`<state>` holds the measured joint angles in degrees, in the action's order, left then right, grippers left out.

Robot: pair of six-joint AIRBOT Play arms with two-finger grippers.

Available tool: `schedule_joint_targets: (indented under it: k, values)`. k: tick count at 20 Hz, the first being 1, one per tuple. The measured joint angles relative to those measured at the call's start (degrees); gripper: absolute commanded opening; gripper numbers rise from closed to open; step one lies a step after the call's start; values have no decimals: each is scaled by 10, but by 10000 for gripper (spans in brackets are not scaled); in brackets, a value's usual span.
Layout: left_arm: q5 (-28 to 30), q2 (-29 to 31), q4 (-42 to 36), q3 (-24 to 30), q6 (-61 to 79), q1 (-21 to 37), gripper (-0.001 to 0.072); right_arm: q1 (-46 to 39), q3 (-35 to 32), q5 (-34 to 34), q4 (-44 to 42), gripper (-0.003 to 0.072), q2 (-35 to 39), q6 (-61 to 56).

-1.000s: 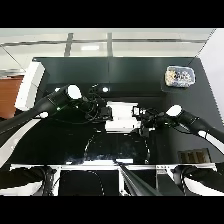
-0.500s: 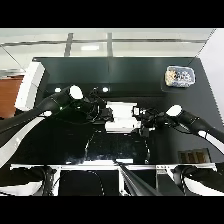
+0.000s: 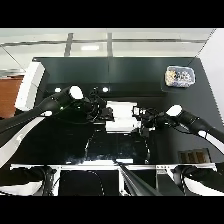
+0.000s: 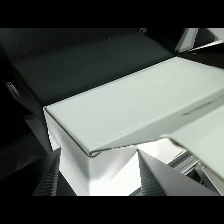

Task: Fold the box and place the chain.

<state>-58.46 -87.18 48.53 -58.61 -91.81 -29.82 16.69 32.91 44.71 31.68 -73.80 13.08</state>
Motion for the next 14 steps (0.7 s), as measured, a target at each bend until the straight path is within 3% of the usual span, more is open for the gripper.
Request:
schedule_joint_targets:
  k: [5,7,8,14]
  values:
    - [-1,0,-13,0,12,4,552,0,0,0,-1,424,0,0]
    - [-3,0,-26,0,26,5,690,0,0,0,-1,424,0,0]
    - [2,-1,-33,0,30,4,705,0,0,-1,-1,424,0,0]
    - [-1,0,-47,0,47,-6,704,0,0,1,1,424,0,1]
